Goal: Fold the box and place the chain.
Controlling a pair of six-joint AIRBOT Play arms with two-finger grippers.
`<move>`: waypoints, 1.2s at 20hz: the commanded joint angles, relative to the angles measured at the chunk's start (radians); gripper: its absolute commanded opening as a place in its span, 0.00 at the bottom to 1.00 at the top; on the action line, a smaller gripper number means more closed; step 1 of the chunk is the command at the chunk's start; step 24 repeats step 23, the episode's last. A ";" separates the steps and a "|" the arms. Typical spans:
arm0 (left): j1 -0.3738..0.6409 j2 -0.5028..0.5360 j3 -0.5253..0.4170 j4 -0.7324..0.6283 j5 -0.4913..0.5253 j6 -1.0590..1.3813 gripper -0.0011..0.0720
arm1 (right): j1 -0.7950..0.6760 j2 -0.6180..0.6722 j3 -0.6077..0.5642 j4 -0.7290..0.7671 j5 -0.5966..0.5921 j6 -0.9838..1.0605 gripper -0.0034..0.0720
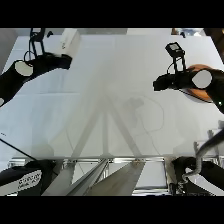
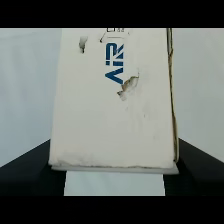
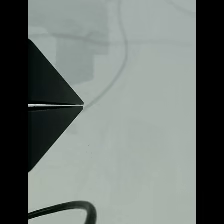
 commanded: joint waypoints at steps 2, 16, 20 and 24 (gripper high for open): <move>0.106 -0.118 0.001 0.088 0.000 -0.087 0.02 | -0.001 0.001 0.001 0.000 0.000 0.000 0.05; 0.097 -0.242 0.001 0.181 -0.098 -0.084 0.99 | -0.001 0.001 0.001 0.000 0.000 0.000 0.05; 0.097 -0.156 0.001 0.182 -0.166 -0.076 0.99 | -0.001 0.001 0.001 0.000 0.000 0.000 0.05; 0.096 -0.044 0.001 0.180 -0.215 -0.076 0.99 | -0.001 0.001 0.001 0.000 0.000 0.000 0.05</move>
